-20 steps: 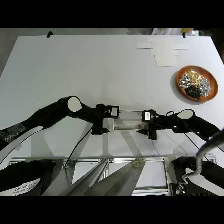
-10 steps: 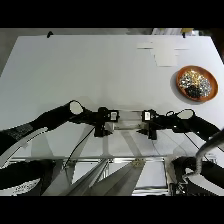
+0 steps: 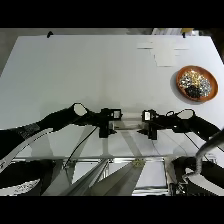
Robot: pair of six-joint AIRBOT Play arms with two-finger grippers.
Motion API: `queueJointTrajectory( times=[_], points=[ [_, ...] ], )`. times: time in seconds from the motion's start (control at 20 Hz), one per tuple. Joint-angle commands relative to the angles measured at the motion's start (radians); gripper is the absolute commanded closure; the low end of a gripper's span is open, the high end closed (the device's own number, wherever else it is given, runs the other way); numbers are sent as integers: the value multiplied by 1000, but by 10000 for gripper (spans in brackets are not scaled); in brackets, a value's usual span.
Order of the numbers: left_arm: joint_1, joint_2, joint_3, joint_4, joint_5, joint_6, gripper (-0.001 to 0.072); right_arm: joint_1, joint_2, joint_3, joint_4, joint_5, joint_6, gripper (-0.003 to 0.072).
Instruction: Fold the box and place the chain.
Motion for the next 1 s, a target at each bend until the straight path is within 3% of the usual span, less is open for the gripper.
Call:
queueJointTrajectory(
  times=[0.0, 0.55, 0.75, 0.95],
  points=[
    [-29, -15, -1, -6, 26, 0, 480, 1, 0, 0, 2, 0, 0, 244],
    [-34, -15, -1, -3, 19, 0, 500, 1, 0, 0, 1, 0, 0, 244],
    [-34, -15, -1, -3, 19, 0, 500, 0, 0, 0, -18, -114, -1, 244],
    [-34, -15, -1, -3, 19, 0, 500, 1, 0, 0, -17, -109, -1, 244]
  ],
)
